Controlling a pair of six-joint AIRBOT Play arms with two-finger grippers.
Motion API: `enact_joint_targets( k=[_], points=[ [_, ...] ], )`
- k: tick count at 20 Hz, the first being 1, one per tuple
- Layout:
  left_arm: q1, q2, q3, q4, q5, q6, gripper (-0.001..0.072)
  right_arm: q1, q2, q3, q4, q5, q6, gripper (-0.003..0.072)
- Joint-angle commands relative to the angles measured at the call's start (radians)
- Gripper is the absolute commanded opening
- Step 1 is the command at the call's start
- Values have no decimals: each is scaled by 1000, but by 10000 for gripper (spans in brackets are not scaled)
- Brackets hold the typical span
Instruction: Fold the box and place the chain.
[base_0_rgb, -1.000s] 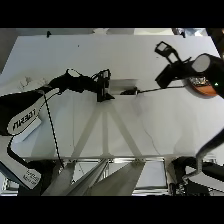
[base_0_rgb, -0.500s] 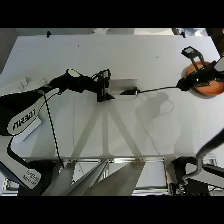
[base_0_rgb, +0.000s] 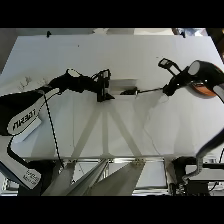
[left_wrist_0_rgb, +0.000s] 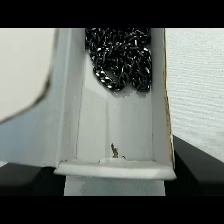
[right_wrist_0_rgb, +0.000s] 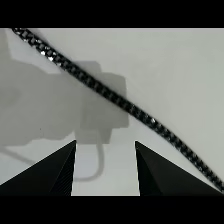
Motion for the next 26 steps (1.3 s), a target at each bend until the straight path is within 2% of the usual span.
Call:
enact_joint_targets(
  k=[1, 4, 5, 8, 14, 16, 18, 22, 26],
  points=[
    [0, 0, 0, 0, 0, 0, 280, 26, -54, 22, -27, -40, -5, 398],
    [0, 0, 0, 0, 0, 0, 280, 26, -60, 47, -35, -85, -5, 374],
    [0, 0, 0, 0, 0, 0, 280, 26, -67, 61, -35, -64, -6, 350],
    [0, 0, 0, 0, 0, 0, 280, 26, -102, 92, -42, -6, -8, 342],
    [0, 0, 0, 0, 0, 0, 280, 26, -163, 92, -41, 7, -8, 336],
    [0, 0, 0, 0, 0, 0, 280, 26, -171, 92, -40, -22, -7, 216],
    [0, 0, 0, 0, 0, 0, 280, 26, -170, 94, -45, -26, -8, 36],
    [0, 0, 0, 0, 0, 0, 280, 26, -150, 100, -79, -18, -8, 19],
    [0, 0, 0, 0, 0, 0, 280, 26, -55, 100, -56, -18, -8, 19]
  ],
)
